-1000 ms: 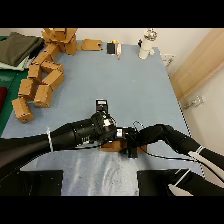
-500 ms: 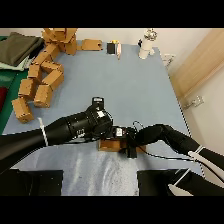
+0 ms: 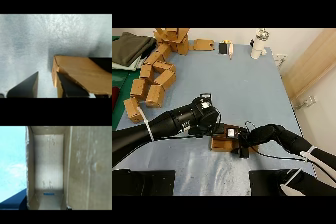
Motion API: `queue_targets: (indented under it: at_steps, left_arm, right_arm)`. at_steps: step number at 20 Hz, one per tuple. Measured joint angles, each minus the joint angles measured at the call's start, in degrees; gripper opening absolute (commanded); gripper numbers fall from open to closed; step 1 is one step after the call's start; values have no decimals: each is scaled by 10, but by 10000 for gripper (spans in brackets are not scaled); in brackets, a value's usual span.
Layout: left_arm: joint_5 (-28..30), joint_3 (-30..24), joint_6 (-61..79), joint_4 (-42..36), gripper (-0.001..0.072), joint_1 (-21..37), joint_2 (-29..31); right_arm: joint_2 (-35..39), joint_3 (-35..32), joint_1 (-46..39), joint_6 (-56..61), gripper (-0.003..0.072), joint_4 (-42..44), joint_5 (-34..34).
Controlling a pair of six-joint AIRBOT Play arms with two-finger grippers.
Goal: Fold the box.
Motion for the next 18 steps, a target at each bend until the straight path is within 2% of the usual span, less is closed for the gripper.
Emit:
queue_targets:
  at_steps: [1, 2, 7, 10, 15, 18]
  left_arm:
    - [-4, 0, 5, 0, 66, 3, 0]
    - [-5, 0, 11, 0, 14, 6, 0]
    - [-37, -10, 99, -1, 12, 30, 20]
    - [-28, -53, 229, -38, 12, 75, 62]
    - [44, -162, 708, -276, 14, 175, 145]
    - [65, -196, 944, -363, 14, 203, 165]
  right_arm:
    - [0, 0, 0, 0, 506, 0, 0]
    - [0, 0, 0, 0, 507, 0, 0]
    - [0, 0, 0, 0, 506, 0, 0]
    - [0, 0, 0, 0, 506, 0, 0]
    - [0, 0, 0, 1, 506, 0, 0]
    - [0, 0, 0, 1, 507, 0, 0]
